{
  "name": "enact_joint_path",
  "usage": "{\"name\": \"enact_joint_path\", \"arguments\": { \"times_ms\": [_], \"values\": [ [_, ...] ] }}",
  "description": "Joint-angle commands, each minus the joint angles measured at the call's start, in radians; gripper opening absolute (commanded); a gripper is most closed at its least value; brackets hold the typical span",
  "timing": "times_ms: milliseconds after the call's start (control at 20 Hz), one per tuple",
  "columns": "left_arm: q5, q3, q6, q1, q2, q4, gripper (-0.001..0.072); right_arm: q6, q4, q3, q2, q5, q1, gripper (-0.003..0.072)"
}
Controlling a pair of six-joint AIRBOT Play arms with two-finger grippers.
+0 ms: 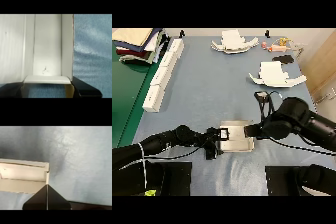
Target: Fold the box.
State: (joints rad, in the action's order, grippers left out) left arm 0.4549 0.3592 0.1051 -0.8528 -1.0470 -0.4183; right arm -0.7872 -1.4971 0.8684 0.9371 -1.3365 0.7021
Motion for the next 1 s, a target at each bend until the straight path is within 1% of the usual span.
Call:
{"name": "enact_joint_path", "arguments": {
  "times_ms": [0, 100, 200, 250, 350, 450, 500, 550, 650, 800, 950],
  "values": [
    [0.0, -0.001, 0.0, -0.001, 0.001, 0.0, 0.0404, -0.08, 0.096, 0.012, -0.05, -0.074, -0.079, -0.0001],
    [0.0, -0.001, 0.0, -0.001, 0.001, 0.0, 0.0404, -0.191, 0.061, 0.011, -0.018, -0.054, -0.217, -0.0001],
    [0.0, -0.001, 0.0, -0.001, 0.001, 0.0, 0.0404, -0.358, -0.053, 0.012, 0.038, 0.003, -0.382, -0.0001],
    [0.0, -0.001, 0.0, -0.001, 0.001, 0.0, 0.0404, -0.449, -0.137, 0.014, 0.075, 0.037, -0.464, -0.0001],
    [0.0, -0.001, 0.0, -0.001, 0.001, 0.0, 0.0404, -0.661, -0.399, 0.02, 0.174, 0.081, -0.622, -0.0001],
    [0.0, -0.001, 0.0, -0.001, 0.001, 0.0, 0.0404, -0.837, -0.631, 0.029, 0.271, 0.087, -0.711, -0.0001],
    [0.0, -0.001, 0.0, -0.001, 0.001, 0.0, 0.0404, -0.887, -0.715, 0.036, 0.318, 0.086, -0.728, -0.0001],
    [0.0, -0.001, 0.0, -0.001, 0.001, 0.0, 0.0404, -0.914, -0.757, 0.047, 0.356, 0.079, -0.727, -0.0001],
    [0.0, -0.001, 0.0, -0.001, 0.001, 0.0, 0.0404, -0.953, -0.796, 0.066, 0.404, 0.077, -0.699, -0.0001],
    [0.0, -0.001, 0.0, -0.001, 0.001, 0.0, 0.0404, -1.135, -0.85, 0.069, 0.403, 0.064, -0.637, -0.0001],
    [0.0, -0.001, 0.0, -0.001, 0.001, 0.0, 0.0404, -1.269, -0.845, 0.066, 0.382, 0.022, -0.568, -0.0001]
  ]
}}
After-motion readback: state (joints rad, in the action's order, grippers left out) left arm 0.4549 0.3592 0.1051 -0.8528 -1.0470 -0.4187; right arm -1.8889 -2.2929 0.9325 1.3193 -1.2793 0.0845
